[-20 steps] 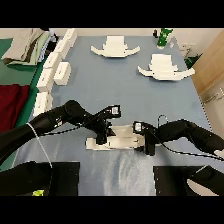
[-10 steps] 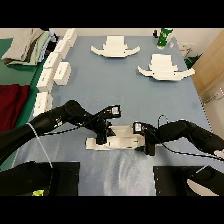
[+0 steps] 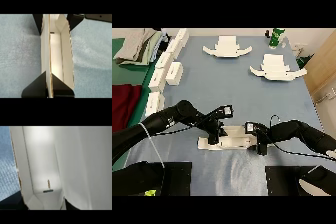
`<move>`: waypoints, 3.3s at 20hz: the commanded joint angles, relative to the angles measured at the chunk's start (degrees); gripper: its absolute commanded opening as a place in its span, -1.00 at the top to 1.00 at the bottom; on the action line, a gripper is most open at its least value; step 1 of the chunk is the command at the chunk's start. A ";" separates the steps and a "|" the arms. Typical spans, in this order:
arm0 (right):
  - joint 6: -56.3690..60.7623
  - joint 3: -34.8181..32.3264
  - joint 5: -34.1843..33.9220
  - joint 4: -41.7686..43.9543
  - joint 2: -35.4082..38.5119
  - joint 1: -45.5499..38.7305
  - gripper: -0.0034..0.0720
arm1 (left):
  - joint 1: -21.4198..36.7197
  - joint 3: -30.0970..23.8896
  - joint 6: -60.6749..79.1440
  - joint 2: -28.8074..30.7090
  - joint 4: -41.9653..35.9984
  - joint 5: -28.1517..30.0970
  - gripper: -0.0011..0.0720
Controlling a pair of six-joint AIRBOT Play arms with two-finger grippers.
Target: Fold the box.
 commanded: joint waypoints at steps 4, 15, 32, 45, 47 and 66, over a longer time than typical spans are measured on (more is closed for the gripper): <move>0.02 -0.02 0.13 -0.02 0.52 0.04 -0.43 | -0.02 -0.02 0.00 0.02 0.00 0.04 0.93; 0.02 -0.02 0.15 -0.09 0.52 0.04 -0.43 | -0.02 -0.02 0.04 0.00 -0.09 1.03 0.93; 0.02 -0.02 0.13 -0.11 0.52 0.04 -0.43 | 0.00 0.79 0.00 0.20 -0.87 0.37 0.58; 0.02 -0.02 0.15 -0.11 0.52 0.04 -0.43 | 6.56 2.84 -62.38 15.85 25.33 -26.03 0.93; 0.02 -0.02 0.15 -0.11 0.52 0.04 -0.43 | 4.92 1.97 -68.76 15.39 14.14 -22.34 0.93; 0.02 -0.02 0.15 -0.11 0.52 0.04 -0.43 | -1.81 3.39 -84.74 -9.03 7.23 10.10 0.93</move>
